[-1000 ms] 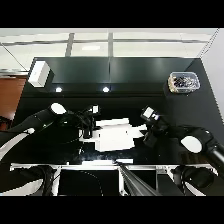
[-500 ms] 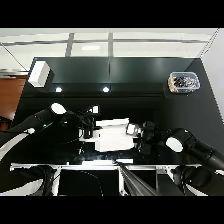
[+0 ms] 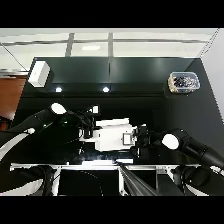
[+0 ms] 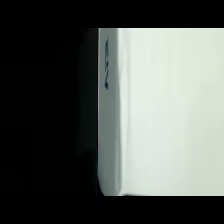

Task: Fold the box and place the chain.

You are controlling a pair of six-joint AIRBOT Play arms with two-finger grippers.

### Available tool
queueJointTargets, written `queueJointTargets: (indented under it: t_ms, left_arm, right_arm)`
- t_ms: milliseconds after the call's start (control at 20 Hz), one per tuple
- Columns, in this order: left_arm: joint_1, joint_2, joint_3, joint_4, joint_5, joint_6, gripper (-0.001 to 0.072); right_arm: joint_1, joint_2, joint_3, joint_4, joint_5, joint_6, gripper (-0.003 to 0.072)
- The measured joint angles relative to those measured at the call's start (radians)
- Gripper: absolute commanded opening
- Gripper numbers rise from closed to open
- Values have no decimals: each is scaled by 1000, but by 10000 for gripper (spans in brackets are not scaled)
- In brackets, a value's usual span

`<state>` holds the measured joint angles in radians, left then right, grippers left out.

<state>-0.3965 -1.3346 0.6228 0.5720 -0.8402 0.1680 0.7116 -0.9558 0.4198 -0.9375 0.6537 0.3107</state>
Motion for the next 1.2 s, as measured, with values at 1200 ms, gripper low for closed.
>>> queueJointTargets:
  t_ms: [1200]
  left_arm:
    - [-1,0,0,0,-4,1,25]
  right_arm:
    - [-174,-63,112,199,-31,-141,673]
